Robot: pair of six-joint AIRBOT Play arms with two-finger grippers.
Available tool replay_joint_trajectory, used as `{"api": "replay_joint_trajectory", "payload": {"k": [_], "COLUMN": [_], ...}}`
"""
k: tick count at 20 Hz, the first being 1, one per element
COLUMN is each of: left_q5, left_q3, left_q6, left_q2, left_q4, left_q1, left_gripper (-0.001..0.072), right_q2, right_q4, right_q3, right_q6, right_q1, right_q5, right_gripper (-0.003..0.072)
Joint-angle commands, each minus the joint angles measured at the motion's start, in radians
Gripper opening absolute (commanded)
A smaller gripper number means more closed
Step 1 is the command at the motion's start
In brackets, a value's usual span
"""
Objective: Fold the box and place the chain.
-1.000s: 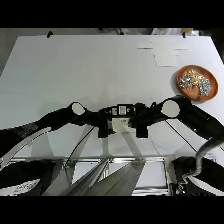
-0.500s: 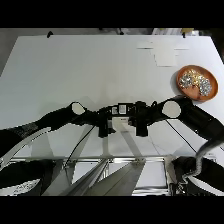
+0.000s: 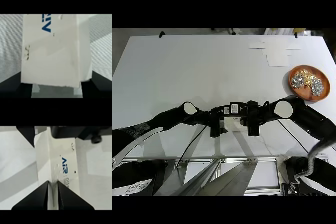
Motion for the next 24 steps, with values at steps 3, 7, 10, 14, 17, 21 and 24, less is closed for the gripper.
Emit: {"api": "replay_joint_trajectory", "payload": {"k": [3, 7, 10, 14, 17, 21, 24], "left_q5": [-0.002, -0.002, -0.002, -0.002, -0.002, -0.002, -0.002], "left_q3": [-0.001, -0.001, -0.001, -0.001, -0.001, -0.001, -0.001], "left_q6": [0.001, 0.001, 0.001, 0.001, 0.001, 0.001, 0.001], "left_q2": [0.000, 0.000, 0.000, 0.000, 0.000, 0.000, 0.000], "left_q4": [0.001, 0.001, 0.001, 0.001, 0.001, 0.001, 0.001], "left_q1": [-0.001, -0.001, -0.001, -0.001, -0.001, -0.001, -0.001], "left_gripper": [0.0254, 0.0254, 0.0254, 0.0254, 0.0254, 0.0254, 0.0254], "right_q2": [0.001, 0.001, 0.001, 0.001, 0.001, 0.001, 0.001], "right_q4": [0.000, 0.000, 0.000, -0.004, -0.004, -0.004, -0.004], "right_q3": [0.000, 0.000, 0.000, 0.000, 0.000, 0.001, 0.001], "right_q6": [0.000, 0.000, 0.000, 0.000, 0.000, 0.000, 0.000], "right_q1": [0.000, 0.000, -0.001, 0.000, 0.000, 0.000, -0.001], "right_q5": [0.000, 0.005, 0.016, 0.025, 0.017, 0.000, -0.004], "right_gripper": [0.0100, 0.0101, 0.0101, 0.0101, 0.0101, 0.0101, 0.0103]}}
